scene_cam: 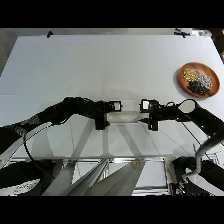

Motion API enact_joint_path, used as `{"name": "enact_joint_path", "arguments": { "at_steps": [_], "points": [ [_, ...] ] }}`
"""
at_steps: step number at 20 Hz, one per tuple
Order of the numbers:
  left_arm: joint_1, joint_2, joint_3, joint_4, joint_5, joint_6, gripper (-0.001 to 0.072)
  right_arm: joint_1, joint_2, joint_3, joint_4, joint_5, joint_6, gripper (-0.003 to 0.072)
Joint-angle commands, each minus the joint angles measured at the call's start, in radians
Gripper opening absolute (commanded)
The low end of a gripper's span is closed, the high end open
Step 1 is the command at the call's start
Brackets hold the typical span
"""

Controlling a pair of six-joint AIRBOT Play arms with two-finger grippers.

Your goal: Fold the box and place the chain.

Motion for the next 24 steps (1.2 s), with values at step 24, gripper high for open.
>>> {"name": "enact_joint_path", "arguments": {
  "at_steps": [24],
  "points": [
    [0.000, 0.000, 0.000, 0.000, 0.000, 0.000, 0.0396, 0.083, -0.058, 0.003, 0.010, -0.102, -0.012, 0.0263]
  ]
}}
